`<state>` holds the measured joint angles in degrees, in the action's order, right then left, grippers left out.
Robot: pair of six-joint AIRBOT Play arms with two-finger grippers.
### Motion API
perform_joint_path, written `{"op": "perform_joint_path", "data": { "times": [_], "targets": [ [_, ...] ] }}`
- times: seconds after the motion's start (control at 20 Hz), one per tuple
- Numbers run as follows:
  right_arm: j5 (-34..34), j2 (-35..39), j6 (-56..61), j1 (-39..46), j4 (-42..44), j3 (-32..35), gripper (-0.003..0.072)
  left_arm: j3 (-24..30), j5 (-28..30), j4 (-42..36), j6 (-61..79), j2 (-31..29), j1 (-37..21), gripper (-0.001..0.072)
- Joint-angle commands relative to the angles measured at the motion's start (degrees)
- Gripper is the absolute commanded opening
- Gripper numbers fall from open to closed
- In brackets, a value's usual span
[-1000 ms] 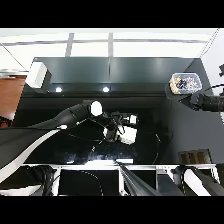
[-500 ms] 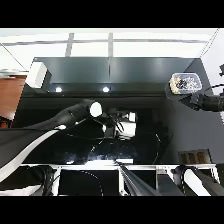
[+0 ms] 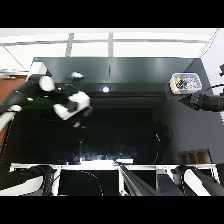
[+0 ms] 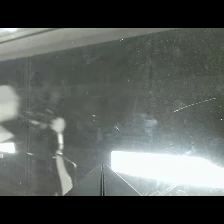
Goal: Fold the box and place the chain.
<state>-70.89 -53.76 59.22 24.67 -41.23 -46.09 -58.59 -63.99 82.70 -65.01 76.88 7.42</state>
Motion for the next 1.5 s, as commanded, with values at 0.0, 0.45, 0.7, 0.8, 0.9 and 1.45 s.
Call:
{"op": "perform_joint_path", "data": {
  "times": [0.0,0.45,0.7,0.8,0.9,1.45],
  "targets": [
    [0.04,0.04,0.11,0.04,0.02,-0.02,0.0015,0.04,-6.78,3.19,-11.58,-0.57,-19.1,0.0366],
    [0.35,0.04,3.37,-0.04,0.42,-0.04,0.0015,-7.04,5.07,2.01,2.93,4.46,-35.36,0.0366],
    [2.36,0.04,6.62,-0.04,0.42,-0.02,0.0015,-14.67,7.82,-0.39,4.44,13.53,-33.18,0.0366],
    [3.23,0.04,6.62,-0.04,0.42,-0.02,0.0014,-17.18,7.91,-6.03,6.88,16.68,-33.11,0.0366],
    [3.98,0.04,6.64,-0.04,0.44,-0.04,0.0014,-18.51,8.22,-9.75,8.11,18.73,-33.07,0.0383],
    [3.06,0.04,5.44,-6.38,-3.58,-5.25,0.0014,-29.24,-4.63,2.21,-1.62,8.04,-32.04,0.0712]
  ]
}}
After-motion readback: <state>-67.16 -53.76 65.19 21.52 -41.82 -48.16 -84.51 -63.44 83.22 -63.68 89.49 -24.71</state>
